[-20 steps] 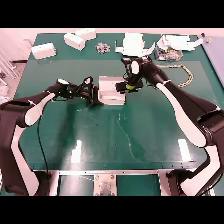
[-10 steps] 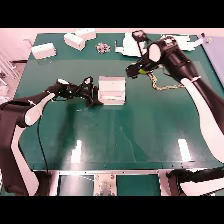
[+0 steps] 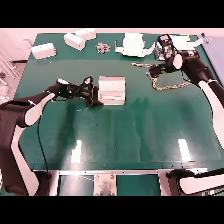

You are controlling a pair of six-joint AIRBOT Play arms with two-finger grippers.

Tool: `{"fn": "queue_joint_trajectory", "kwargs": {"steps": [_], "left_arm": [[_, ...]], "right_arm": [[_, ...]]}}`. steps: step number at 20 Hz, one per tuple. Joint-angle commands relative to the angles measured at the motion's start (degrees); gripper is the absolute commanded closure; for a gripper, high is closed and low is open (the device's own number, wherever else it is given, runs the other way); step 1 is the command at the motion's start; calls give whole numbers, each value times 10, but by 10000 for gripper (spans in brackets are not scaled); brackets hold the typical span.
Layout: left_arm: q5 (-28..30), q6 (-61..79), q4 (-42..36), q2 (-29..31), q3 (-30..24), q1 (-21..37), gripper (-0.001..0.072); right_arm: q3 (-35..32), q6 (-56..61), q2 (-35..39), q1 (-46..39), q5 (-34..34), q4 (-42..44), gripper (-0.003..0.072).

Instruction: Fold the box and place the chain.

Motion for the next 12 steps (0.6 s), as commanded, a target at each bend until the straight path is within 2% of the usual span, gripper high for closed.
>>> {"fn": "queue_joint_trajectory", "kwargs": {"steps": [1, 3, 5, 12], "left_arm": [[0, 0, 0, 0, 0, 0, 241], [0, 0, 0, 0, 0, 0, 241], [0, 0, 0, 0, 0, 0, 240], [0, 0, 0, 0, 0, 0, 241]], "right_arm": [[-23, -176, -38, -62, -76, 124, 61], [-22, -254, -63, -87, -75, 191, 62], [-4, -291, -94, -101, -75, 221, 62], [111, -320, -199, -103, -31, 239, 62]]}}
